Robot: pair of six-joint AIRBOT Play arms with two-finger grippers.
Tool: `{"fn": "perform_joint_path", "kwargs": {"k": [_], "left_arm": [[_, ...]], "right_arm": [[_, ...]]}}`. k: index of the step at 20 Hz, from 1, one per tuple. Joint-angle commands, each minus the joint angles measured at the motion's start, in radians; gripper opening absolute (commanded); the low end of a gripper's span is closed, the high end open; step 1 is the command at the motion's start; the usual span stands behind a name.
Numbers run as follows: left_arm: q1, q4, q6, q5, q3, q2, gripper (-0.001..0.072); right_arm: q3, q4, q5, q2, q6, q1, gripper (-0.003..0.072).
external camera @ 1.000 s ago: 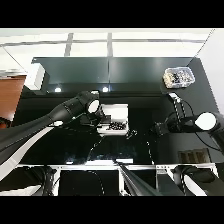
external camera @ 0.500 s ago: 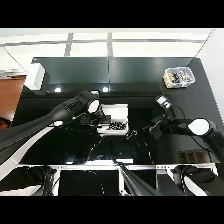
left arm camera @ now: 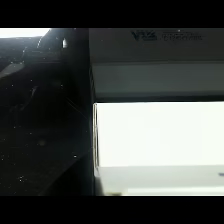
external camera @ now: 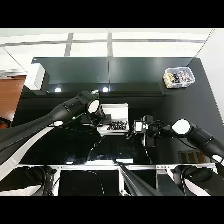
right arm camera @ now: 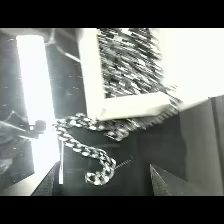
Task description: Fold the box and place the chain.
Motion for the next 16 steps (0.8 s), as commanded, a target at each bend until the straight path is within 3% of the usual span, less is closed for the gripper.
{"fn": "perform_joint_path", "kwargs": {"k": [1,12,13,14,16], "left_arm": [[0.0,0.0,0.0,-0.008,0.0,0.0,0.0025],[0.0,-0.001,0.0,-0.007,0.0,0.0,0.0025],[0.0,-0.001,0.0,-0.008,0.0,0.0,0.0025],[0.0,-0.001,0.0,-0.008,0.0,0.0,0.0025],[0.0,-0.001,0.0,-0.008,0.0,0.0,0.0025]], "right_arm": [[0.0,0.018,-0.023,-0.031,-0.09,0.016,0.0671],[0.0,0.055,-0.098,-0.093,-0.033,0.016,0.0669],[0.0,0.053,-0.076,-0.093,-0.033,0.015,0.0604],[0.0,0.053,-0.053,-0.093,-0.033,0.015,0.042],[0.0,0.052,-0.049,-0.093,-0.033,0.015,0.0275]]}}
